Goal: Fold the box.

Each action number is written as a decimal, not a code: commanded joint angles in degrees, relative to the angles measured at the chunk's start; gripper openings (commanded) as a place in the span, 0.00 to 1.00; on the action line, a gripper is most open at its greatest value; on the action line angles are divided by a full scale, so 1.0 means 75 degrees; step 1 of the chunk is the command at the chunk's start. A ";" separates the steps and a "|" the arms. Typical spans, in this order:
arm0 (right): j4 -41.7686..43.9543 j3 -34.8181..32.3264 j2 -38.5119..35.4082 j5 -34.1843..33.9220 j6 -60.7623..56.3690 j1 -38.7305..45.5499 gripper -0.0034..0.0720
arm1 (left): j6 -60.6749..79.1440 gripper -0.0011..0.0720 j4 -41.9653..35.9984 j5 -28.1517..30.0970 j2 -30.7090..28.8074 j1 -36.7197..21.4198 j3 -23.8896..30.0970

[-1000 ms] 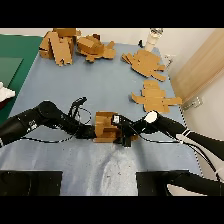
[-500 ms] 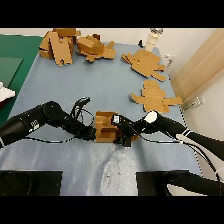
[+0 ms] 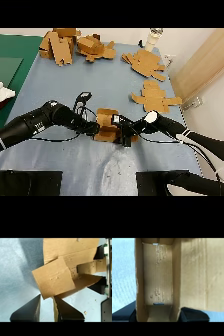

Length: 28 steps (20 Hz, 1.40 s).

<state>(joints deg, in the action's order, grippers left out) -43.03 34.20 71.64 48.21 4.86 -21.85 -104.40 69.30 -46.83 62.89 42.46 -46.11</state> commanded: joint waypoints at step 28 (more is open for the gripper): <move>-0.0006 0.0000 -0.0003 -0.0029 0.0009 -0.0006 0.66 | 0.0251 0.35 -0.0082 -0.1641 -0.1652 -0.3448 0.1378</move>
<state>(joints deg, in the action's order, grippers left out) -43.09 34.17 71.64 48.10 4.95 -21.87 -105.82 73.80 -62.94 46.81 17.61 -37.50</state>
